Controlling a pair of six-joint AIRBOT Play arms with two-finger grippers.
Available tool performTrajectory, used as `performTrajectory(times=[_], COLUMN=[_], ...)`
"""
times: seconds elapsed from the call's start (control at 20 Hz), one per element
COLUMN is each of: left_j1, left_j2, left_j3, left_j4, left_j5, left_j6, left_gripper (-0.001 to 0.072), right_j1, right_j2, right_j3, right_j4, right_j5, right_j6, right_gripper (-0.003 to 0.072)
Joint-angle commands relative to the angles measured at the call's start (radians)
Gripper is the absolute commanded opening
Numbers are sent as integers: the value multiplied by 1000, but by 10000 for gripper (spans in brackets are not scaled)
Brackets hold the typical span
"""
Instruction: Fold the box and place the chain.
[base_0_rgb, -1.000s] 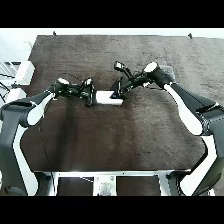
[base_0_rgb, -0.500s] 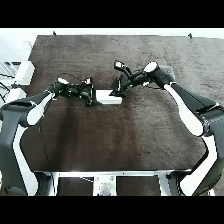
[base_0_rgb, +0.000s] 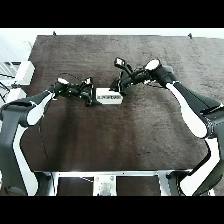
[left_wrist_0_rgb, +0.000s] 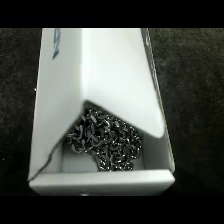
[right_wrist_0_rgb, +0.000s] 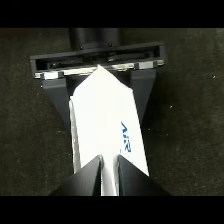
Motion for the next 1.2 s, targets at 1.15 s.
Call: performTrajectory(times=[1.15], left_j1=[-1], left_j2=[1], left_j3=[0], left_j4=[1], left_j5=[-2], left_j6=[0], left_gripper=[351], right_j1=[-16], right_j2=[14], right_j3=[-122], right_j4=[138], right_j5=[-19], right_j6=[-15], right_gripper=[154])
